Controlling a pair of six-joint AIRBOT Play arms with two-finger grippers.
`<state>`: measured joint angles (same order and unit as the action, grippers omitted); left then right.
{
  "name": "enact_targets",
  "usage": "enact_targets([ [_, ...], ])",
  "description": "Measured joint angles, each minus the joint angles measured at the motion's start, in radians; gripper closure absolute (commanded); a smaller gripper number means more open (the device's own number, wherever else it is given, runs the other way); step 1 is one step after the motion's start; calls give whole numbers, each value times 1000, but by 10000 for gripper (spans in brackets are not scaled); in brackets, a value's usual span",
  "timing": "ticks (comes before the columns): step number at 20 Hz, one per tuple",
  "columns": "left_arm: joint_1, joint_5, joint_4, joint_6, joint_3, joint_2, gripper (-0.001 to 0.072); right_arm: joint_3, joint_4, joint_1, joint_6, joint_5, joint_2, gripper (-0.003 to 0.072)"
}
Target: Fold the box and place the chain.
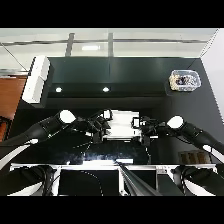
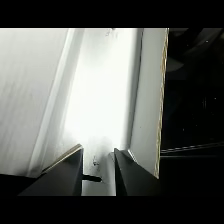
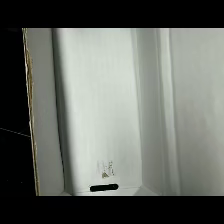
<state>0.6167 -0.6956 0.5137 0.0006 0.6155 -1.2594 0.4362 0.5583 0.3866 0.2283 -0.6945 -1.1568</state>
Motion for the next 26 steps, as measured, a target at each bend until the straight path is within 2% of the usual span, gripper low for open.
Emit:
enact_targets([
  [7, 0, 5, -2, 0, 0, 0, 454, 0, 0, 0, 0, 0, 0, 487],
  [8, 0, 7, -2, 0, 0, 0, 369, 0, 0, 0, 0, 0, 0, 487],
  [10, 0, 10, -2, 0, 0, 0, 364, 0, -1, 0, 0, 0, 0, 487],
  [11, 0, 13, -2, 0, 0, 0, 398, 0, -1, 0, -1, 0, 0, 487],
  [12, 0, 13, -2, 0, 0, 0, 564, 0, -1, 0, -1, 0, 0, 487],
  [13, 0, 17, -2, 0, 0, 0, 681, 0, -1, 0, -1, 0, 0, 487],
  [17, -9, 0, 16, -11, 0, 13, 682, 0, -1, 0, -1, 0, 0, 487],
  [20, -51, -31, 85, -97, 0, 62, 682, 0, -1, 0, 0, 0, 0, 487],
  [23, -145, -83, 174, -211, 0, 142, 682, 0, -1, 0, 0, 0, 0, 487],
  [26, -290, -161, 227, -341, 1, 212, 681, 0, -1, 0, 0, 0, 0, 487],
])
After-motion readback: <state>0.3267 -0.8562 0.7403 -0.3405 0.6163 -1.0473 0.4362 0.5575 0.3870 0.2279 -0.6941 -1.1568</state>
